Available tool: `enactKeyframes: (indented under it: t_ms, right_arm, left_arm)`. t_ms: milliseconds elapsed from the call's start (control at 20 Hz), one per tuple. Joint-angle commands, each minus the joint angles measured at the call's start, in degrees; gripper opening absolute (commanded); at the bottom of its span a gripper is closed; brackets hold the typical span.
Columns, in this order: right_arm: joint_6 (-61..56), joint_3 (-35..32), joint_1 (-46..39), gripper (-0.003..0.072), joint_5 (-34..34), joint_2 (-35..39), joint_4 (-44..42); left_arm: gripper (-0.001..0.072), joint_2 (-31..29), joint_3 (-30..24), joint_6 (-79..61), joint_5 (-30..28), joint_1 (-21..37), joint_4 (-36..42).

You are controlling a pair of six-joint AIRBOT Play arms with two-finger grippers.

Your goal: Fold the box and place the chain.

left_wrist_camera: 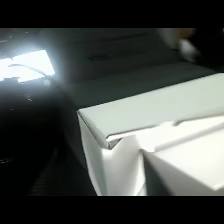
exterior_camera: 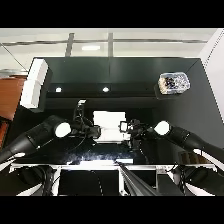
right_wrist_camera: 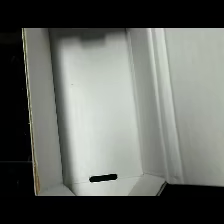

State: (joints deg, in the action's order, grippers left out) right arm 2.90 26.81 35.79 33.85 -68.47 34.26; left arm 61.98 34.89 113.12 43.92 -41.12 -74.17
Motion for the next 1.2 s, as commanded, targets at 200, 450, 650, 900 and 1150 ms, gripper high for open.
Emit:
enactKeyframes:
  t_ms: [200, 450, 650, 900, 1150]
  right_arm:
    - [0.0, 0.0, 0.0, 0.0406, 0.0, 0.0, 0.0]
    - [0.0, 0.0, 0.0, 0.0406, 0.0, 0.0, 0.0]
    - [0.0, 0.0, 0.0, 0.0406, 0.0, 0.0, 0.0]
    - [0.0, 0.0, 0.0, 0.0406, 0.0, 0.0, 0.0]
    - [0.0, 0.0, 0.0, 0.0406, 0.0, 0.0, 0.0]
  left_arm:
    - [0.0441, 10.1, 9.0, 14.9, 10.0, -5.6, -12.5]
    - [0.0353, 10.2, 9.8, 19.4, 10.8, -5.8, -10.9]
    - [0.0352, 10.6, 9.8, 22.4, 10.2, -6.5, -10.4]
    - [0.0337, 12.3, 10.3, 23.8, 9.0, -8.1, -10.7]
    - [0.0336, 12.4, 10.6, 23.8, 9.1, -8.0, -11.3]
